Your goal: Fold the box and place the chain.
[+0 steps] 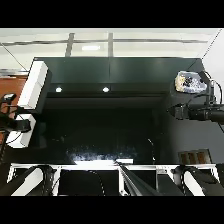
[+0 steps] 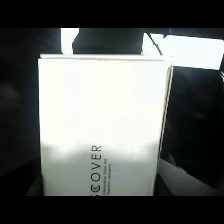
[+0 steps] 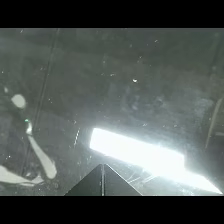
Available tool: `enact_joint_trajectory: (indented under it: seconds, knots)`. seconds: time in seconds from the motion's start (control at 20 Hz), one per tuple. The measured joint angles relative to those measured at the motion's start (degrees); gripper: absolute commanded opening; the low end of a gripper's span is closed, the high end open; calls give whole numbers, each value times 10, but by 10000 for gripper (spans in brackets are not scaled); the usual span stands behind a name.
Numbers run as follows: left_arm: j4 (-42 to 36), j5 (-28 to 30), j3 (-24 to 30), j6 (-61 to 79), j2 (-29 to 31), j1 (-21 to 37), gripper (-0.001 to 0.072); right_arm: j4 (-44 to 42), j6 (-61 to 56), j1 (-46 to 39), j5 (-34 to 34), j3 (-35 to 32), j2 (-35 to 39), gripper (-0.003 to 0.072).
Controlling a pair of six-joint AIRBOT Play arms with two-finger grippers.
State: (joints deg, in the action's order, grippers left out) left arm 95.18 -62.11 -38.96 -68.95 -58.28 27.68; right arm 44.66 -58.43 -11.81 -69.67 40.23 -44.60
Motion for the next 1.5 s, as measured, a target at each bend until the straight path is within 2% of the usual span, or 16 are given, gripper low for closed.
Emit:
enact_joint_trajectory:
  seconds: [0.3, 0.6, 0.65, 0.7, 0.9, 1.05, 1.1, 1.15, 1.2, 1.25, 1.4, 1.5]
  knots:
    - [-6, 112, -32, 73, -43, 37, 291, 0, -10, 1, 8, 0, 0, 24]
    - [-115, 158, -67, 151, -115, 41, 300, 0, -36, 1, 3, 0, 0, 23]
    - [-133, 160, -72, 159, -122, 42, 410, 0, -40, 1, 1, 0, 0, 24]
    - [-150, 163, -77, 164, -127, 42, 720, 0, -42, 1, 0, 0, 0, 24]
    - [-188, 155, -107, 165, -128, 40, 716, 0, -47, 1, -6, 0, 0, 24]
    - [-204, 126, -156, 145, -106, 28, 713, 1, -49, 1, -12, 9, 0, 23]
    - [-210, 112, -175, 141, -96, 21, 677, 4, -48, 1, -19, 19, 0, 23]
    - [-220, 97, -195, 138, -83, 13, 477, 11, -48, 1, -26, 33, 1, 23]
    - [-236, 80, -212, 135, -69, 4, 93, 24, -47, 1, -33, 48, 4, 23]
    - [-256, 65, -224, 134, -55, -5, 29, 38, -46, 1, -33, 61, 10, 23]
    - [-342, 21, -235, 135, -5, -46, 27, 74, -14, 1, 7, 72, 47, 23]
    - [-392, 14, -205, 152, 45, -97, 28, 84, 23, 1, 57, 47, 79, 23]
